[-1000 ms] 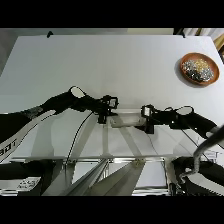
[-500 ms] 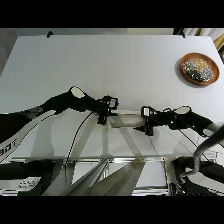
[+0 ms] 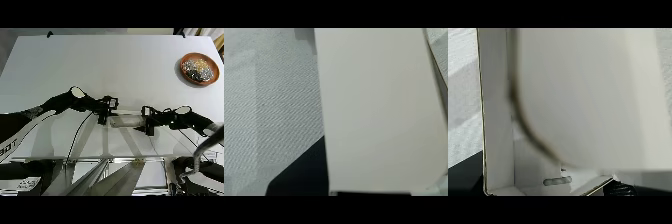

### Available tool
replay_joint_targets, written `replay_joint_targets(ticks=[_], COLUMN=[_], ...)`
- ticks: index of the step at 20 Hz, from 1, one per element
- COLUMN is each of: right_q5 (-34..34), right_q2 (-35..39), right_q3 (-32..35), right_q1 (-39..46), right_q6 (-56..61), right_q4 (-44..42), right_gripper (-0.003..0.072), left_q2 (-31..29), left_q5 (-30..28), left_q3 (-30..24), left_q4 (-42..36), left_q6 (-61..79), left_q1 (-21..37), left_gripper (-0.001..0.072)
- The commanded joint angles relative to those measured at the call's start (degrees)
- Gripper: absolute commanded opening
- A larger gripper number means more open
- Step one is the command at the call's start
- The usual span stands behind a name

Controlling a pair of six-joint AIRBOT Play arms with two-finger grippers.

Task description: Fold the box and place the chain.

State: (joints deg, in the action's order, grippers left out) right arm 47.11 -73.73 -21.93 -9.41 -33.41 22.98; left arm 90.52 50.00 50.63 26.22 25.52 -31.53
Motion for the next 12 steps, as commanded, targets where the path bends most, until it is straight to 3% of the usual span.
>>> replay_joint_targets(ticks=[1, 7, 8, 10, 12], right_q5=[0.11, 0.92, 1.03, 1.22, 1.57], right_q2=[-0.02, -0.02, -0.02, -0.02, 0.0], right_q3=[-0.02, -0.04, -0.04, -0.04, -0.04], right_q1=[0.02, 0.02, 0.02, 0.02, 0.02], right_q6=[0.57, 0.63, 1.25, 2.38, 3.39], right_q4=[0.5, -1.4, -1.42, -1.42, -1.44], right_gripper=[0.0533, 0.0556, 0.0608, 0.0611, 0.0689], left_q2=[0.0, 0.0, 0.0, 0.0, 0.0], left_q5=[-0.02, -0.02, -0.02, -0.02, -0.02], left_q3=[0.07, 0.07, 0.07, 0.07, 0.07], left_q4=[0.0, 0.0, 0.0, 0.0, 0.0], left_q6=[0.0, 0.0, 0.0, 0.0, 0.0], left_q1=[0.0, 0.0, 0.0, 0.0, 0.0], left_gripper=[0.0011, 0.0011, 0.0011, 0.0011, 0.0011])
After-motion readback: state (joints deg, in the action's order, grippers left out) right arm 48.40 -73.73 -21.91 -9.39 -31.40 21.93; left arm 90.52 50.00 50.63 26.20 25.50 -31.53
